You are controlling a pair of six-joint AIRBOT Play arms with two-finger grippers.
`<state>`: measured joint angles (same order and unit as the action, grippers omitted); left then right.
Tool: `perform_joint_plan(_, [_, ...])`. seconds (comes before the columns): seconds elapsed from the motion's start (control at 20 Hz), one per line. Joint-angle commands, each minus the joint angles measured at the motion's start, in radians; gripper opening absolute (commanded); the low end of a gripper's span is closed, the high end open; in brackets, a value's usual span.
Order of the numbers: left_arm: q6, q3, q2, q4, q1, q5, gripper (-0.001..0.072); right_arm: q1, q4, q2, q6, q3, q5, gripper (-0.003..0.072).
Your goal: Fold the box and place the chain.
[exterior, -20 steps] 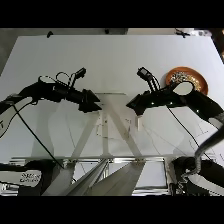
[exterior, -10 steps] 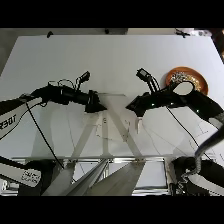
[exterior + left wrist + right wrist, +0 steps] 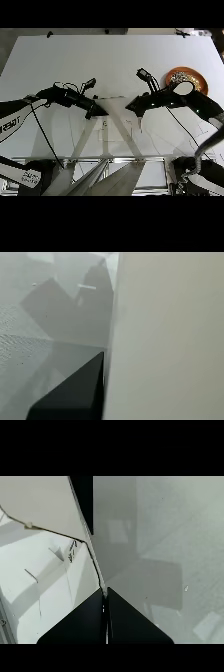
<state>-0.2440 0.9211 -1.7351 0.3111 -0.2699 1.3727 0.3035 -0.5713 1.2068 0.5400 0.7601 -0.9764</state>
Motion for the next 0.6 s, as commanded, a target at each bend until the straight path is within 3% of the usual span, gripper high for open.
perform_joint_plan(0.0, [-0.023,0.000,0.000,0.018,-0.005,0.004,-0.0002,0.001,0.004,-0.001,0.002,0.000,0.004,0.0009])
perform_joint_plan(0.1, [-0.026,0.000,0.011,0.019,-0.003,0.000,0.0003,0.001,0.010,-0.001,0.006,0.000,-0.005,0.0013])
perform_joint_plan(0.15, [-0.027,0.000,0.024,0.020,-0.003,-0.002,0.0002,0.001,0.019,-0.003,0.010,0.000,-0.013,0.0079])
perform_joint_plan(0.25, [-0.026,0.000,0.075,0.048,-0.003,-0.033,0.0001,-0.002,0.017,-0.025,0.021,0.001,-0.026,0.0308])
perform_joint_plan(0.35, [-0.018,0.000,0.150,0.121,-0.003,-0.077,0.0001,-0.012,-0.010,-0.065,0.056,0.011,-0.033,0.0343])
perform_joint_plan(0.55, [0.070,0.000,0.295,0.273,-0.004,-0.118,0.0001,-0.087,-0.154,-0.172,0.201,0.055,-0.114,0.0342])
